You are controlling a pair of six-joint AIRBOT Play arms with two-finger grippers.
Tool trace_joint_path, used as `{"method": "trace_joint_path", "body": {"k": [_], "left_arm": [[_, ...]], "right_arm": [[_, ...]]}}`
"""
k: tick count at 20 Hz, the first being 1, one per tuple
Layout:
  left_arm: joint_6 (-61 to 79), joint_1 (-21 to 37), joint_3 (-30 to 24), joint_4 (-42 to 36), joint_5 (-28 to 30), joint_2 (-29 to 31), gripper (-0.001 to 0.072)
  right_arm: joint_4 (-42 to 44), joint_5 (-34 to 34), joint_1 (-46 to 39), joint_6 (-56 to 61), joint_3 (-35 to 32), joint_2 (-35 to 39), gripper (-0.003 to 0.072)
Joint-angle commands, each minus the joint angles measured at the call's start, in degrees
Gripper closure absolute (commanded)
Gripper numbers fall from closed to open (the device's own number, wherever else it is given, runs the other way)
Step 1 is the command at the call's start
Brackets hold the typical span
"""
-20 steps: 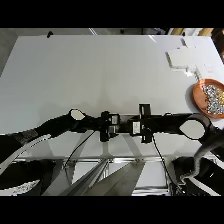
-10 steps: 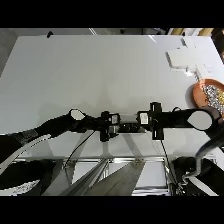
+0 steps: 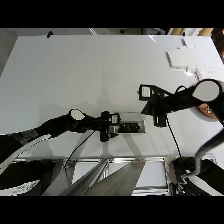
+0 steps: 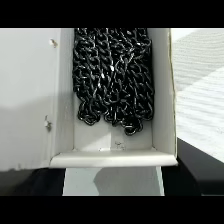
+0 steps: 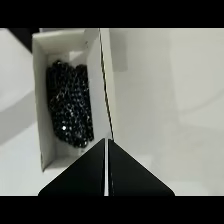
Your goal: Fold the box and place the chain.
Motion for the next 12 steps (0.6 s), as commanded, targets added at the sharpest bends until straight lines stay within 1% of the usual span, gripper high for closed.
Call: {"method": "trace_joint_path", "body": {"k": [1, 3, 5, 7, 10, 12], "left_arm": [[0.09, 0.04, 0.02, 0.02, 0.0, 0.04, 0.0364], [0.07, 0.04, 0.02, 0.02, 0.0, 0.04, 0.0364], [0.09, 0.04, 0.02, 0.02, 0.0, 0.04, 0.0364], [0.07, 0.04, 0.02, 0.02, 0.0, 0.04, 0.0364], [0.09, 0.04, 0.02, 0.02, 0.0, 0.04, 0.0364], [0.09, 0.04, 0.02, 0.02, 0.0, 0.04, 0.0364]], "right_arm": [[2.16, -2.86, 1.44, 2.08, 1.36, -2.97, 0.0662], [2.49, -3.8, 2.01, 1.95, 1.36, -3.08, 0.0662], [5.75, -2.91, 2.01, 1.95, 2.12, -3.08, 0.0648], [9.11, -1.81, 1.99, 1.7, 3.78, -3.08, 0.0563], [7.06, -3.91, 1.99, 0.42, 4.57, -3.67, 0.0562], [3.43, -2.93, 1.99, 0.46, 4.55, -5.81, 0.0557]]}}
